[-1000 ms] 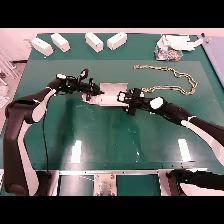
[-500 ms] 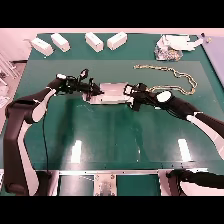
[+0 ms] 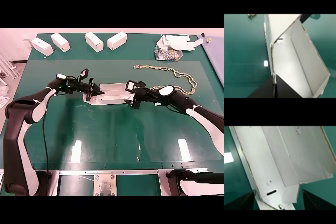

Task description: Fold the box and place the chain.

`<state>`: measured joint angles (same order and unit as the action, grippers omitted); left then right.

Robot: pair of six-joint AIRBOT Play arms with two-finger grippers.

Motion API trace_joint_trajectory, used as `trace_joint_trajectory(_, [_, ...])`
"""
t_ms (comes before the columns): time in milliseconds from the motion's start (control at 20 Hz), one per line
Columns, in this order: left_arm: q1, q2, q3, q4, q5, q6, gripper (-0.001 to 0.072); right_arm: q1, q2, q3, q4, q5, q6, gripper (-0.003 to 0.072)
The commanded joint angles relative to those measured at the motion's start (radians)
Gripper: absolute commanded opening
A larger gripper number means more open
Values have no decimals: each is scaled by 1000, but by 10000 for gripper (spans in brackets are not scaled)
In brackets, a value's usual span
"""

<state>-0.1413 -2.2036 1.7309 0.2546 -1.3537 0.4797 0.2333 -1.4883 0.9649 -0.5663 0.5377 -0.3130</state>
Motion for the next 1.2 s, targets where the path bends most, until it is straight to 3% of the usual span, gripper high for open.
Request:
trace_joint_trajectory(0, [0,0,0,0,0,-11,19,-33,-19,39,9,89,-14,674])
trace_joint_trajectory(400, [0,0,0,0,0,-11,19,-64,-122,162,10,277,-25,674])
trace_joint_trajectory(1150, [0,0,0,0,0,-11,19,-109,-245,233,29,448,-109,674])
